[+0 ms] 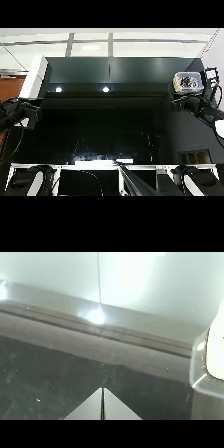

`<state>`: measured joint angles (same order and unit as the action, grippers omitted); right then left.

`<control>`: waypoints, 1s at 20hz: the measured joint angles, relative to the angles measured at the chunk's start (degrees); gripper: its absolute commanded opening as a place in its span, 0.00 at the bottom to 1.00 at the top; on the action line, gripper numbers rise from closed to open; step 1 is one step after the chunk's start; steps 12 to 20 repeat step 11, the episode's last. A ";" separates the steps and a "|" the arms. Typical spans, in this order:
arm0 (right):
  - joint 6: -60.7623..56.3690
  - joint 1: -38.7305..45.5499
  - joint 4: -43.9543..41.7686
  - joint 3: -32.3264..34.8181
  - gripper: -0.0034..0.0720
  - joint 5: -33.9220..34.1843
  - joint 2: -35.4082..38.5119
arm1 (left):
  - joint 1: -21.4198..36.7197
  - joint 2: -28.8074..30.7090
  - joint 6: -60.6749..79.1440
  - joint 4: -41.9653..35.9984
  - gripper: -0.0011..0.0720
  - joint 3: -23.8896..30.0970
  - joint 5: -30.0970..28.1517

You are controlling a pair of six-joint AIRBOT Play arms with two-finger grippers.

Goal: Fold the box and place the chain.

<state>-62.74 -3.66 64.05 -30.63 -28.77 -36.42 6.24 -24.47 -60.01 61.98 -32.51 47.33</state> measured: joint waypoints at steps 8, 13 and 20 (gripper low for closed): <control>0.04 0.00 0.13 0.11 0.05 0.42 0.00 | -0.11 0.52 -0.13 0.13 0.05 0.42 -0.35; 0.04 0.00 0.13 0.11 0.05 0.44 0.00 | -0.11 0.55 -0.11 0.13 0.05 0.42 -0.37; 0.04 0.00 0.13 0.11 0.05 0.44 0.00 | -0.11 0.55 -0.11 0.13 0.05 0.42 -0.37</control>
